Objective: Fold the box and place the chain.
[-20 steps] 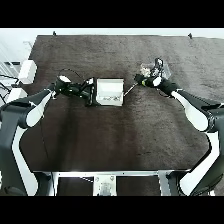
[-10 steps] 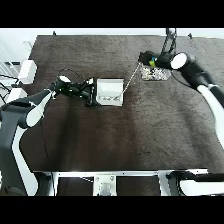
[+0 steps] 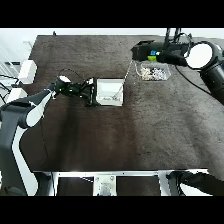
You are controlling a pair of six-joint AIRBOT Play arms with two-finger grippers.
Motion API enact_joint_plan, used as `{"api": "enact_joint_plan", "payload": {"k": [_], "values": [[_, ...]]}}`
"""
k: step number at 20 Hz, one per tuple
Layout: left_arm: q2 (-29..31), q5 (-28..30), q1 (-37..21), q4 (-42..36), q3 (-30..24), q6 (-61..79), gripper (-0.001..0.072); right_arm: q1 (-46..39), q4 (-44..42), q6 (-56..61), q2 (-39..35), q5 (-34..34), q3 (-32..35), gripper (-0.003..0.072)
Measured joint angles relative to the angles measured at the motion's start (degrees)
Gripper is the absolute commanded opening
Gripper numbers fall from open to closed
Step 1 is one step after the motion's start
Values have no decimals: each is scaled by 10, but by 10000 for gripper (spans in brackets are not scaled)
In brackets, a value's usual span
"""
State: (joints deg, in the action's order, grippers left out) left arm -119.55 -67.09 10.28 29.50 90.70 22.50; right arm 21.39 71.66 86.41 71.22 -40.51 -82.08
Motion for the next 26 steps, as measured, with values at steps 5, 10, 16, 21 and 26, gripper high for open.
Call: {"api": "enact_joint_plan", "payload": {"k": [5, 10, 16, 21, 26], "values": [[0, 0, 0, 0, 0, 0, 284, 49, 3, 17, -8, -11, 38, 10], [0, 0, 0, 0, 0, 0, 284, 75, 4, 47, -9, 37, 97, 9], [0, 0, 0, 0, 0, 0, 285, 99, -8, 63, 9, 108, 138, 10], [0, 0, 0, 0, 0, 0, 284, 106, -34, 65, 111, 176, 145, 14], [0, 0, 0, 0, 0, 0, 284, 99, -61, 64, 188, 204, 146, 344]]}}
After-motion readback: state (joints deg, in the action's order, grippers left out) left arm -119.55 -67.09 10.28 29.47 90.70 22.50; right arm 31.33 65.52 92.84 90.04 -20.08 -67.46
